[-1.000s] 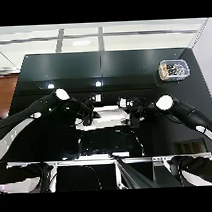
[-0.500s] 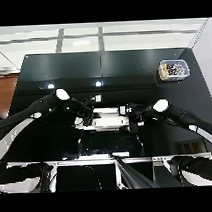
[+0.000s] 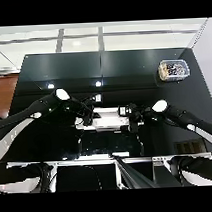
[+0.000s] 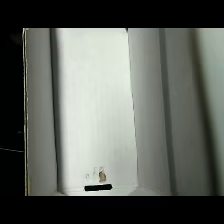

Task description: Fold the box and place the chain.

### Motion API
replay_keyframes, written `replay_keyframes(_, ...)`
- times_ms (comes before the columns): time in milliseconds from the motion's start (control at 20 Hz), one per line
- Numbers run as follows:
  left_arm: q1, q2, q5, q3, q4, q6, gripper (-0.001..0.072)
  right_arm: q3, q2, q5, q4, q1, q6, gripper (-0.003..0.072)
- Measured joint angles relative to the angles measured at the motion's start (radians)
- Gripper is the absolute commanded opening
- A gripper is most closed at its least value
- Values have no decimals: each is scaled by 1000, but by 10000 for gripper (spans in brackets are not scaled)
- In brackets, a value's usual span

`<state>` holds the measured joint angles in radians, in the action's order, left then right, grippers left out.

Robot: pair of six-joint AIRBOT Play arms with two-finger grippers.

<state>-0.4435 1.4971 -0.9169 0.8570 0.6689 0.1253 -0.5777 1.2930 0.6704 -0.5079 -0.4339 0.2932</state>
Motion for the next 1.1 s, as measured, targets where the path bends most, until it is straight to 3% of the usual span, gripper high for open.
replay_keyframes(550,0,0,0,0,1,0,28,0,0,-1,-24,0,-33,706)
replay_keyframes(650,0,0,0,0,1,0,28,0,0,1,-30,0,-36,530)
replay_keyframes(800,0,0,1,0,2,0,36,0,0,2,-34,0,-37,533)
replay_keyframes(1000,5,-22,-8,0,2,-28,564,0,0,-3,-34,0,-38,531)
replay_keyframes(1050,10,-39,-10,0,8,-50,626,0,0,-3,-35,0,-39,530)
replay_keyframes(1100,17,-60,-10,0,20,-79,630,0,0,-3,-35,0,-39,481)
